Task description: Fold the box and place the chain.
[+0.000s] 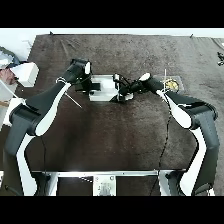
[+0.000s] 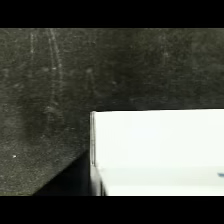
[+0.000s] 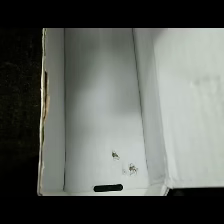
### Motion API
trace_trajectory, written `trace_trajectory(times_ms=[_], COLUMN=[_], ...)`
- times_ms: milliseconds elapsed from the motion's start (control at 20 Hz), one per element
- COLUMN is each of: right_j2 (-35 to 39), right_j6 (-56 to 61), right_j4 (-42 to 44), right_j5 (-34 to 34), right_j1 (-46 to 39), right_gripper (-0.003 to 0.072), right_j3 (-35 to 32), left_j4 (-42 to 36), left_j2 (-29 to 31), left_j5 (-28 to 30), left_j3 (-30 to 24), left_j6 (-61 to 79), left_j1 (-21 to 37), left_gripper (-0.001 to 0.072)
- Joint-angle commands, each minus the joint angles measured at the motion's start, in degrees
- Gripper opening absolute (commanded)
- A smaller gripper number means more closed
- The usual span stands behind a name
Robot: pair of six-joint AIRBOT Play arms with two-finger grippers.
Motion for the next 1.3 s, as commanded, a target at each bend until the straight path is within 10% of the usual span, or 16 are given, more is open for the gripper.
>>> trace_trajectory(times_ms=[0,250,300,350,1000,1250], right_j2=[0.04,0.04,0.04,0.04,0.04,0.04], right_j6=[0.00,0.00,-0.02,0.00,0.00,0.00], right_j4=[-0.07,-0.07,-0.07,-0.07,-0.07,-0.07], right_j5=[0.11,0.13,0.11,0.11,0.11,0.13], right_j1=[-0.04,-0.04,-0.04,-0.04,-0.04,-0.04], right_gripper=[0.0119,0.0119,0.0119,0.0119,0.0119,0.0119], right_j3=[0.02,0.02,0.02,0.02,0.02,0.02], left_j4=[0.11,0.09,-0.13,-0.28,0.35,-6.73], left_j2=[-0.02,-0.02,0.00,0.02,9.90,16.48], left_j5=[0.17,-0.07,0.33,0.39,-6.32,0.26], left_j3=[0.04,0.04,0.04,0.04,2.89,2.69], left_j6=[0.98,1.01,1.22,2.91,25.07,36.50], left_j1=[-0.26,-0.26,-0.26,-0.26,-0.17,3.74], left_gripper=[0.0011,0.0070,0.0346,0.0432,0.0431,0.0340])
